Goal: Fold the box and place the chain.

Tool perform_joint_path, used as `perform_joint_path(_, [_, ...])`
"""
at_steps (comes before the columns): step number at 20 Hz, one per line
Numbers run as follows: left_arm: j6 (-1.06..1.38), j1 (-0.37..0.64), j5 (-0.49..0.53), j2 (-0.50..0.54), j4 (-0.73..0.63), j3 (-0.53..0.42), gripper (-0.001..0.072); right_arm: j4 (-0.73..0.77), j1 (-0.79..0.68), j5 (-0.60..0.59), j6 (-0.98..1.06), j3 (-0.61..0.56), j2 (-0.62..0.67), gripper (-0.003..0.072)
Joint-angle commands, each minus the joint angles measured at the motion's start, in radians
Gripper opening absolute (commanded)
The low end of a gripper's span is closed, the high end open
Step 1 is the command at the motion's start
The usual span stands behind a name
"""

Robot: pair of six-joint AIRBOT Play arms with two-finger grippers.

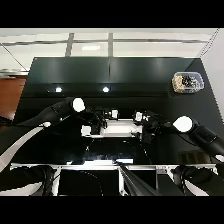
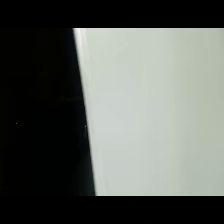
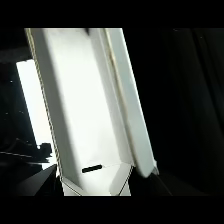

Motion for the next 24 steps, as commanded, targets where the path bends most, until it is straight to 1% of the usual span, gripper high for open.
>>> perform_joint_path(1, [0.0,-0.004,0.018,0.013,0.007,0.001,0.0027,0.058,-0.002,0.056,-0.032,0.001,-0.003,0.0636])
perform_joint_path(4, [-0.001,-0.004,0.017,0.013,0.003,0.001,0.0028,0.121,-0.001,0.074,-0.084,0.0,-0.034,0.0636])
perform_joint_path(12, [-0.034,-0.004,0.008,0.013,0.003,0.001,0.0029,0.125,-0.001,0.069,-0.259,-0.017,-0.134,0.0636])
perform_joint_path(19, [-0.075,-0.004,0.006,0.011,0.003,0.001,0.0029,0.127,-0.001,0.033,-0.277,-0.019,-0.182,0.0636])
perform_joint_path(21, [-0.108,-0.004,0.004,0.011,0.003,0.001,0.0029,0.154,-0.001,0.018,-0.278,-0.019,-0.187,0.0636])
perform_joint_path(24, [-0.117,-0.004,-0.024,0.011,0.003,0.001,0.0029,0.174,-0.001,0.006,-0.289,-0.019,-0.19,0.0636])
